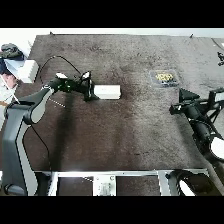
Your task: Fold the box and place the chain.
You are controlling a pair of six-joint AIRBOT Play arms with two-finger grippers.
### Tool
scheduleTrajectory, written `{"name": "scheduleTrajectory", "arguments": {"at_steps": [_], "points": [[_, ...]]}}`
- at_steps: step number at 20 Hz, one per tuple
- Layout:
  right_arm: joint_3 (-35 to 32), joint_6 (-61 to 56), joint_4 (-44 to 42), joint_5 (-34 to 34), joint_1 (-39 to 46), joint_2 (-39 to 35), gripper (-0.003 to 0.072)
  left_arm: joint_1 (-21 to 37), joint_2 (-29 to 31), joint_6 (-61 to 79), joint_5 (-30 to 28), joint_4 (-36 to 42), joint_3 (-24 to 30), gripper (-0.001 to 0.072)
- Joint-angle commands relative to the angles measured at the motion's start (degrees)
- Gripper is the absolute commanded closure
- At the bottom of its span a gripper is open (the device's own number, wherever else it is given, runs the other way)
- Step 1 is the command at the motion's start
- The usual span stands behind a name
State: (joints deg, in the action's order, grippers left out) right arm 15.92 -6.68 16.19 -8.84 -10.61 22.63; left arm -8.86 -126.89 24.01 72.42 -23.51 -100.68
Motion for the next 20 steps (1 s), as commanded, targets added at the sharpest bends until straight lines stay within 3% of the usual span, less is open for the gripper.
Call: {"name": "scheduleTrajectory", "arguments": {"at_steps": [1,20], "points": [[-2.3,0.0,0.3,-2.8,0.0,-2.9,0.0675,0.0,0.0,0.0,0.0,0.0,0.0,0.0366],[-2.3,0.0,0.3,-2.8,0.0,-2.9,0.0675,0.0,0.0,0.0,0.3,2.2,0.0,0.0368]]}}
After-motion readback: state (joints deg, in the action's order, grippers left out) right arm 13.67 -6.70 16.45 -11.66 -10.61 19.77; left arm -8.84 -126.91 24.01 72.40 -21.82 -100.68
